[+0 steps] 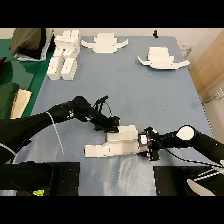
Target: Fold the box.
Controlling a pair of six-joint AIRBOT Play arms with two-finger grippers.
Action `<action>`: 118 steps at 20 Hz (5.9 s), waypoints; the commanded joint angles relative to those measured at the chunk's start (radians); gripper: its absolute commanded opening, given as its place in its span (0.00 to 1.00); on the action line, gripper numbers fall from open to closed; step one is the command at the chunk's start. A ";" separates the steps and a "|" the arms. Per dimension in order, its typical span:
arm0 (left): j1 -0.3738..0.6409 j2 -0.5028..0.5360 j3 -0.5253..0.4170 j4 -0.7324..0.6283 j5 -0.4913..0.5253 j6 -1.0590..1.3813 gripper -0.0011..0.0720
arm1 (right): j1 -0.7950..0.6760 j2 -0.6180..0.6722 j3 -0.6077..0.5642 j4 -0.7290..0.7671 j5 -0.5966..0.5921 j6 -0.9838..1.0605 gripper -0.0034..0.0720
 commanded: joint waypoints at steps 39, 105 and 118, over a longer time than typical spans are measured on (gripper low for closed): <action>0.013 0.592 -0.423 0.262 -0.017 1.164 0.94 | 0.000 0.000 0.001 0.000 -0.004 0.000 0.66; -0.209 0.733 -0.500 0.423 0.228 0.835 0.82 | 0.000 0.000 0.001 0.000 -0.004 0.000 0.66; -0.275 0.548 -0.482 0.247 0.415 0.835 0.47 | 0.000 0.000 0.001 0.000 -0.004 0.000 0.66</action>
